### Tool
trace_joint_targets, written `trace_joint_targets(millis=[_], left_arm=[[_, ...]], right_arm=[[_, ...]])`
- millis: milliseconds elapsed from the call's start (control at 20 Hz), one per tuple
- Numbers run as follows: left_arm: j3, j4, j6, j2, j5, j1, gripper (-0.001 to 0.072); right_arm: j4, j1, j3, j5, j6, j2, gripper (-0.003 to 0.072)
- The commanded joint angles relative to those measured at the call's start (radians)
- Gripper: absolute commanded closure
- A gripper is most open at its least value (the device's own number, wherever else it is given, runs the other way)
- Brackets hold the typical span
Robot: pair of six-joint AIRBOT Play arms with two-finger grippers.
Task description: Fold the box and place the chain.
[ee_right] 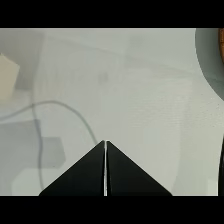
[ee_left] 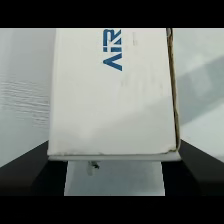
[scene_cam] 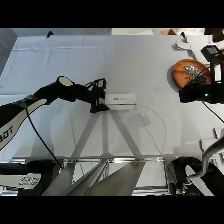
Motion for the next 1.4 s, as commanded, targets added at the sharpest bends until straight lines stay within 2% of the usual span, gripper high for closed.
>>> trace_joint_targets(millis=[0, 100, 300, 450, 600, 800, 950, 1050, 1200, 1350], left_arm=[[0.000, 0.138, -0.303, 0.136, 0.029, 0.001, 0.0704], [0.000, 0.310, -0.488, 0.237, 0.030, 0.001, 0.0704], [0.000, 0.727, -1.014, 0.425, 0.005, 0.006, 0.0700], [0.000, 1.024, -1.270, 0.531, -0.016, 0.007, 0.0701], [0.000, 1.213, -1.468, 0.610, 0.012, 0.055, 0.0705], [-0.001, 1.196, -1.658, 0.663, 0.143, 0.237, 0.0705], [-0.027, 1.064, -1.725, 0.664, 0.262, 0.385, 0.0706], [-0.109, 0.985, -1.729, 0.664, 0.365, 0.447, 0.0706], [-0.270, 0.985, -1.728, 0.660, 0.504, 0.483, 0.0702], [-0.362, 1.005, -1.724, 0.614, 0.554, 0.485, 0.0700]], right_arm=[[0.000, 0.000, 0.000, 0.000, 0.000, 0.001, 0.0674], [0.000, 0.000, 0.000, 0.000, 0.000, 0.001, 0.0674], [0.000, 0.000, 0.000, 0.000, 0.000, 0.001, 0.0674], [0.000, -0.001, 0.000, 0.000, 0.000, 0.001, 0.0674], [0.000, -0.001, 0.000, 0.000, 0.000, 0.001, 0.0674], [0.000, 0.000, 0.000, 0.000, 0.000, 0.001, 0.0674], [0.000, 0.000, 0.000, 0.000, 0.000, 0.000, 0.0674], [0.000, 0.000, 0.000, 0.000, 0.000, 0.001, 0.0674], [0.000, -0.001, 0.000, 0.000, 0.000, 0.000, 0.0674], [0.000, 0.000, 0.000, 0.000, 0.000, 0.001, 0.0674]])
